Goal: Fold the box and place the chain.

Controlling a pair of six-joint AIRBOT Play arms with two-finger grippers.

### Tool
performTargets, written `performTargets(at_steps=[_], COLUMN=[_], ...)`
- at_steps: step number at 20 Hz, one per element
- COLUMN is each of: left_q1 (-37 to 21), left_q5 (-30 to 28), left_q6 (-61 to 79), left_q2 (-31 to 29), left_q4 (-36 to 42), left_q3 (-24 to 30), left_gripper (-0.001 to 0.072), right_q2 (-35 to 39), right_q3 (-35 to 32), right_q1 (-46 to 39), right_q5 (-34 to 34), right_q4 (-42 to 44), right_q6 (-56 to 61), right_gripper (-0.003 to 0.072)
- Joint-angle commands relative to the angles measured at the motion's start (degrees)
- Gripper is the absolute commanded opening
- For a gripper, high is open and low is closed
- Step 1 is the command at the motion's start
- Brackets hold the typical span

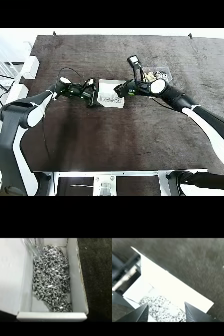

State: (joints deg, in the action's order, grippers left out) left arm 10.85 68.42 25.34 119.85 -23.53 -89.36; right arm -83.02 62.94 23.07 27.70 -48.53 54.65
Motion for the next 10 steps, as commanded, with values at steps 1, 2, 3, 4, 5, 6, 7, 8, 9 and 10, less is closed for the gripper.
performTargets(at_steps=[1,2,3,4,5,6,7,8,9,10], left_q1=[0.0,0.0,0.0,0.0,0.0,0.0,0.0,0.0,0.0,0.0], left_q5=[0.0,0.0,0.0,0.0,0.0,0.0,0.0,0.0,0.0,0.0], left_q6=[0.0,0.0,0.0,0.0,0.0,0.0,0.0,0.0,0.0,0.0], left_q2=[0.0,0.0,0.0,0.0,0.0,0.0,0.0,0.0,0.0,0.0], left_q4=[0.0,0.0,0.0,0.0,0.0,0.0,0.0,0.0,0.0,0.0], left_q3=[0.0,0.0,0.0,0.0,0.0,0.0,0.0,0.0,0.0,0.0], left_gripper=[0.0624,0.0624,0.0624,0.0624,0.0625,0.0624,0.0624,0.0625,0.0624,0.0625], right_q2=[0.0,2.2,4.7,7.1,9.4,11.0,12.1,12.4,12.1,11.5], right_q3=[-0.6,-0.6,-0.6,-0.6,-0.6,-0.6,-0.6,-0.5,-0.6,-0.5], right_q1=[0.4,0.4,0.3,0.0,-0.9,-2.1,-4.1,-6.2,-8.2,-9.9], right_q5=[-1.4,-0.9,-0.7,-0.7,-0.7,-0.8,-1.2,-2.0,-2.8,-2.9], right_q4=[-0.3,-1.2,-3.5,-5.9,-8.3,-9.5,-9.6,-9.6,-9.5,-8.9], right_q6=[-1.9,-3.2,-3.9,-4.0,-4.0,-4.0,-4.7,-4.9,-6.1,-8.1], right_gripper=[0.0495,0.0496,0.0497,0.0498,0.0498,0.0498,0.0498,0.0497,0.0492,0.0424])
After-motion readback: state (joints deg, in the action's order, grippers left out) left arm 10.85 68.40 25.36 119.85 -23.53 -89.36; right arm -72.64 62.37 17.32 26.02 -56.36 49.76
